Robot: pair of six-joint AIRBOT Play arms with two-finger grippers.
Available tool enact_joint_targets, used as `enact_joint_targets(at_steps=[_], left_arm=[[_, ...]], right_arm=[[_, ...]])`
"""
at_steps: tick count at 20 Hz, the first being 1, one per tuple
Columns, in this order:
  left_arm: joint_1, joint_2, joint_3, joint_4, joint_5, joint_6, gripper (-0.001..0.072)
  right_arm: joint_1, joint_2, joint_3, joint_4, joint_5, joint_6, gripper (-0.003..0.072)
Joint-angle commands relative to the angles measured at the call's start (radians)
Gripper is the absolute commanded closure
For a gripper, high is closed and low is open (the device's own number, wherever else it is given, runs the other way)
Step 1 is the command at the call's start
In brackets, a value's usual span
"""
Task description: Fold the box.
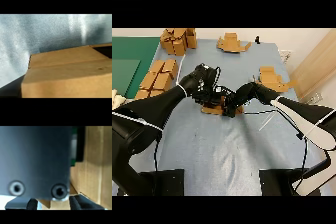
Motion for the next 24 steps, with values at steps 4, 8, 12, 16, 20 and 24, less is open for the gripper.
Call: enact_joint_targets(at_steps=[4, 8, 12, 16, 20, 24], left_arm=[[0.026, 0.013, 0.000, -0.063, -0.026, 0.085, 0.0167], [0.066, 0.013, 0.000, -0.072, -0.049, 0.117, 0.0168], [0.111, 0.024, 0.000, -0.182, -0.043, 0.237, 0.0168], [0.153, 0.052, 0.000, -0.255, -0.040, 0.341, 0.0168], [0.214, 0.074, 0.000, -0.359, -0.089, 0.441, 0.0168], [0.259, 0.076, -0.008, -0.470, -0.183, 0.607, 0.0169]], right_arm=[[0.000, 0.000, 0.000, -0.003, -0.002, -0.003, 0.0167], [0.000, 0.000, 0.000, -0.003, -0.002, -0.003, 0.0167], [0.000, 0.000, 0.000, -0.003, -0.002, -0.003, 0.0167], [0.000, 0.000, 0.000, -0.003, -0.002, -0.003, 0.0167], [0.000, 0.000, 0.000, -0.011, -0.002, -0.003, 0.0167], [0.000, 0.000, 0.000, -0.011, -0.002, -0.003, 0.0167]])
